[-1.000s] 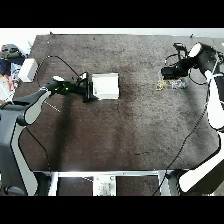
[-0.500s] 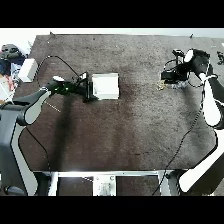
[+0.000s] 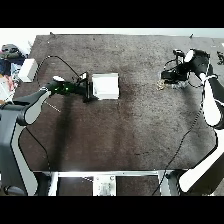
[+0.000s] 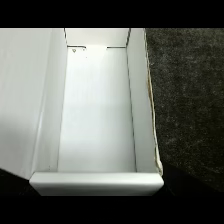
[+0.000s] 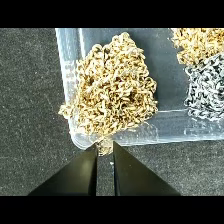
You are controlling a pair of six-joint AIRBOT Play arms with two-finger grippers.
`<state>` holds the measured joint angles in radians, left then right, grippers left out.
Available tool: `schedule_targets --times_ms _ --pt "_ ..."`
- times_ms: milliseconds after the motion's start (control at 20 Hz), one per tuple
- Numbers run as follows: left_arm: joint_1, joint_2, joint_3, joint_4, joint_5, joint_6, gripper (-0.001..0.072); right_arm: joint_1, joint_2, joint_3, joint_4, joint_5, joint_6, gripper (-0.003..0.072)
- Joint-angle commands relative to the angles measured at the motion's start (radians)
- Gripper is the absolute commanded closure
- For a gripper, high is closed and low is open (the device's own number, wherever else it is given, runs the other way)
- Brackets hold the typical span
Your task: Fold the box and place the chain.
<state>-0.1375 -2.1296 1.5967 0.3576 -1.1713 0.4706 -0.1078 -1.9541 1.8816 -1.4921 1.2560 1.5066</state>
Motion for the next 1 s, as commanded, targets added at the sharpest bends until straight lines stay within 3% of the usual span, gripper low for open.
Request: schedule_targets --times_ms 0,150,200,250,750,850,950 --pt "0.000 0.000 0.000 0.000 0.000 0.000 0.0411 0.000 0.015 0.002 0.004 -0.004 -0.011 0.0564" --pt "0.000 0.000 0.000 0.000 0.000 0.000 0.0411 0.000 0.041 0.002 0.005 -0.019 -0.022 0.0544" --pt "0.000 0.000 0.000 0.000 0.000 0.000 0.0411 0.000 0.051 0.002 0.007 -0.028 -0.036 0.0364" --pt "0.000 0.000 0.000 0.000 0.000 0.000 0.0411 0.000 0.058 0.002 0.019 -0.029 -0.060 0.0320" --pt "0.000 0.000 0.000 0.000 0.000 0.000 0.0411 0.000 0.003 -0.006 0.023 0.021 -0.064 0.0352" --pt "0.000 0.000 0.000 0.000 0.000 0.000 0.0411 0.000 -0.005 -0.006 0.023 0.021 -0.063 0.0534" --pt "0.000 0.000 0.000 0.000 0.000 0.000 0.0411 0.000 -0.003 -0.006 0.019 0.011 -0.063 0.0534"
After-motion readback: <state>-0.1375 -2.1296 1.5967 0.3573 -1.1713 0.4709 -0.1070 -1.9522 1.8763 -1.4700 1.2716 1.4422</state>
